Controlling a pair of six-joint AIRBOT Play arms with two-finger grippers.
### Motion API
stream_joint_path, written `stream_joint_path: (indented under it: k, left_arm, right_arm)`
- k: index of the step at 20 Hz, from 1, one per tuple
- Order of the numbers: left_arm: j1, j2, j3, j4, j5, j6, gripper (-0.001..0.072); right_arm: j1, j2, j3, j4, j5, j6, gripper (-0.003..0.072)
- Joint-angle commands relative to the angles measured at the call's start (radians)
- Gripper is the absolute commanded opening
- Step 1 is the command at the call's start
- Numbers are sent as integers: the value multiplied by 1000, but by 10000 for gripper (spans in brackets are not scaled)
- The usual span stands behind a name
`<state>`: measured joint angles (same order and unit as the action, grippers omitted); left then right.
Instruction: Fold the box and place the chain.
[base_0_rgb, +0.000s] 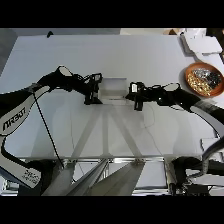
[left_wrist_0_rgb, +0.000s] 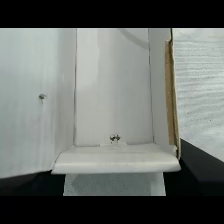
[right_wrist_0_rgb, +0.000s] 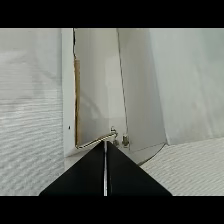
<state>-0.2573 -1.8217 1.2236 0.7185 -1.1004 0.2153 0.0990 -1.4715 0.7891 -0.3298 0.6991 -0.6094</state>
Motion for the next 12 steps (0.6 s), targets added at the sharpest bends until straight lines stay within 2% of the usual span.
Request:
stream_joint_path:
  k: [1,4,7,10,12]
  left_arm:
    - [0,0,0,0,0,0,275]
    - [0,0,0,0,0,0,275]
    - [0,0,0,0,0,0,275]
    - [0,0,0,0,0,0,275]
    - [0,0,0,0,0,0,275]
  right_arm:
    - [1,0,0,5,-3,-2,15]
    - [0,20,0,-11,-4,8,15]
    - [0,100,0,-38,-10,98,15]
    - [-4,227,0,-148,-10,324,14]
    - [-27,322,0,-248,-9,556,14]
